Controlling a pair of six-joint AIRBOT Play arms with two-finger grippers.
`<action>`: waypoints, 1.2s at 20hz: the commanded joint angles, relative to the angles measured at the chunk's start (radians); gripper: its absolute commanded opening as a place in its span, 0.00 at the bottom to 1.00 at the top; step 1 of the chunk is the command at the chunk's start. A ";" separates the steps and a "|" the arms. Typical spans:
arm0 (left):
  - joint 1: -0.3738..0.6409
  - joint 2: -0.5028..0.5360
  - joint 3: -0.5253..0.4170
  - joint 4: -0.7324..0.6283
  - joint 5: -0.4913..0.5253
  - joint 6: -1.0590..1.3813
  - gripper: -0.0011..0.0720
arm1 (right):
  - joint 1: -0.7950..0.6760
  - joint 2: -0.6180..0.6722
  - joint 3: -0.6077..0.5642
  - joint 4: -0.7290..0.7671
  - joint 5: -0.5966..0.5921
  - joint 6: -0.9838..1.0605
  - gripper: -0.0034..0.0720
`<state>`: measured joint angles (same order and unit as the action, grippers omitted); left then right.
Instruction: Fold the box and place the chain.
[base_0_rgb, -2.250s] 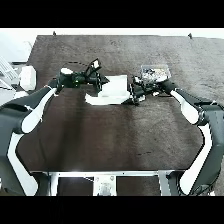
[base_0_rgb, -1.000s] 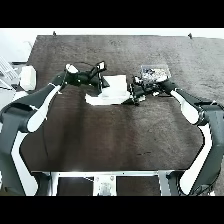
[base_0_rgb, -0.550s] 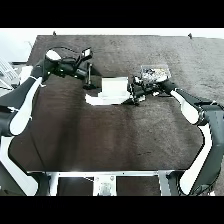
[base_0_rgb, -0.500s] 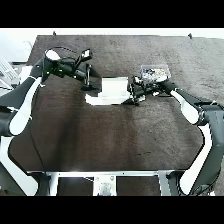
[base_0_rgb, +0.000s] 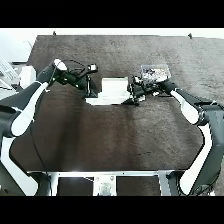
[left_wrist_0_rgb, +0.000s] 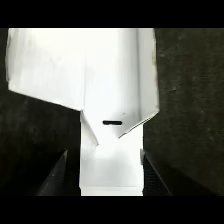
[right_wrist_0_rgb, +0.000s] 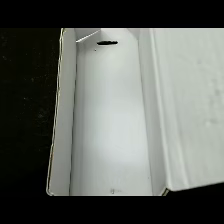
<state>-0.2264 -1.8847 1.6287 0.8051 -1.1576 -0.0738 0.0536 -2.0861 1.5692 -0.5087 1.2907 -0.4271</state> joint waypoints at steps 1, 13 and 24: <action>-0.045 -0.001 -0.030 0.040 0.117 -0.003 0.73 | 0.000 -0.001 0.000 0.001 0.000 0.000 0.82; -0.070 -0.001 -0.043 0.121 0.131 -0.002 0.73 | 0.000 -0.001 0.000 0.000 0.000 0.000 0.82; -0.070 -0.001 -0.043 0.111 0.094 0.023 0.58 | 0.000 -0.001 0.000 0.000 0.000 0.000 0.82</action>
<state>-0.2958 -1.8851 1.5860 0.9298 -1.0611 -0.0647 0.0536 -2.0861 1.5692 -0.5087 1.2911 -0.4271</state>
